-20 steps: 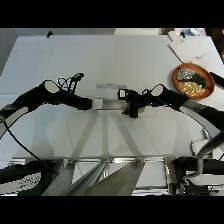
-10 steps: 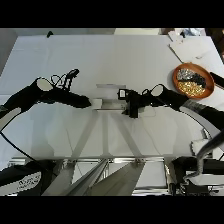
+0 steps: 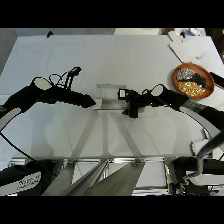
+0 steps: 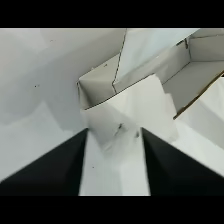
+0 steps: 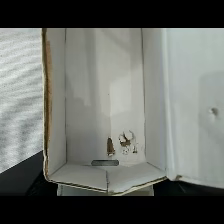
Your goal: Fold the box and place the chain.
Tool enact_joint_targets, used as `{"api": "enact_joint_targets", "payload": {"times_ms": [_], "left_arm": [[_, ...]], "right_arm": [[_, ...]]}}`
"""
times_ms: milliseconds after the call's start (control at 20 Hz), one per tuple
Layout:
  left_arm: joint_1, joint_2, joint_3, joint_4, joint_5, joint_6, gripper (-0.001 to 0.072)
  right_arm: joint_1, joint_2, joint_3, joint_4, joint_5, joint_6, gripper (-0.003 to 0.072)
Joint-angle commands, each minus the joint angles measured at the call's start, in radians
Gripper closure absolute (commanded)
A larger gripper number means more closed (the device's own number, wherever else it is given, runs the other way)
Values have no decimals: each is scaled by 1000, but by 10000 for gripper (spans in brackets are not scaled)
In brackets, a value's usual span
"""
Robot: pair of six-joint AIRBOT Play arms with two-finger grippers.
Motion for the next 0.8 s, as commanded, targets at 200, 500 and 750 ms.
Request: {"api": "enact_joint_targets", "payload": {"times_ms": [200,500,750], "left_arm": [[-30,-50,0,-21,10,45,191],[-43,-61,0,-181,89,50,192],[-55,-76,0,-100,99,-22,193]], "right_arm": [[0,0,0,0,0,0,388],[0,0,0,0,0,0,388],[0,0,0,0,0,0,388]]}}
